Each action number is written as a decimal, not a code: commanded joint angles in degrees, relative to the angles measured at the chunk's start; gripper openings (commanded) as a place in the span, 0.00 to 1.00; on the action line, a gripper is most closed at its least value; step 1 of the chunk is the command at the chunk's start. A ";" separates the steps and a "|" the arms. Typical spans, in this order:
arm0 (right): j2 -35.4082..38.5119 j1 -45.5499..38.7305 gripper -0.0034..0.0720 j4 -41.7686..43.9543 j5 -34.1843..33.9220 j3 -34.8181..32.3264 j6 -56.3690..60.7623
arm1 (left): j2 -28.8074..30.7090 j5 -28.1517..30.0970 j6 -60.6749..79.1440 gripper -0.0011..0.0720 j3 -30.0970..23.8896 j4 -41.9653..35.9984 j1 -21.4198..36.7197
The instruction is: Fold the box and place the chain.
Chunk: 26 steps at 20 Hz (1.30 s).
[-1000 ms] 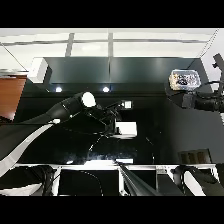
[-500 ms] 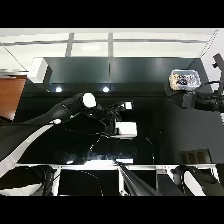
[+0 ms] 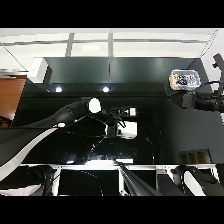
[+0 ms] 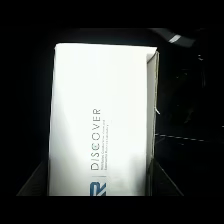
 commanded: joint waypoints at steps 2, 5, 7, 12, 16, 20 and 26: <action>0.02 -0.02 0.07 0.02 -0.02 0.00 0.02 | -2.45 2.43 -0.24 0.99 0.02 0.52 -0.87; 0.02 -0.02 0.07 0.02 -0.02 0.00 0.02 | -2.86 7.02 -0.22 0.98 0.04 0.50 -2.64; 0.02 -0.02 0.07 0.02 -0.04 0.00 0.02 | -2.86 7.96 -0.22 0.98 0.17 0.48 -3.08; 0.02 -0.02 0.07 0.04 0.02 0.00 0.04 | -2.62 3.21 -0.59 0.36 0.85 0.52 -1.16; 0.02 -0.02 0.07 0.04 0.04 0.00 0.09 | 2.64 -2.40 -7.04 0.36 0.83 3.58 6.19; 0.02 -0.02 0.07 0.04 0.04 0.00 0.07 | 8.35 -16.76 -23.50 0.36 0.76 13.11 22.12; 0.02 -0.02 0.07 0.04 -0.09 0.00 0.07 | 12.41 -27.45 -37.48 0.36 -3.39 25.51 57.22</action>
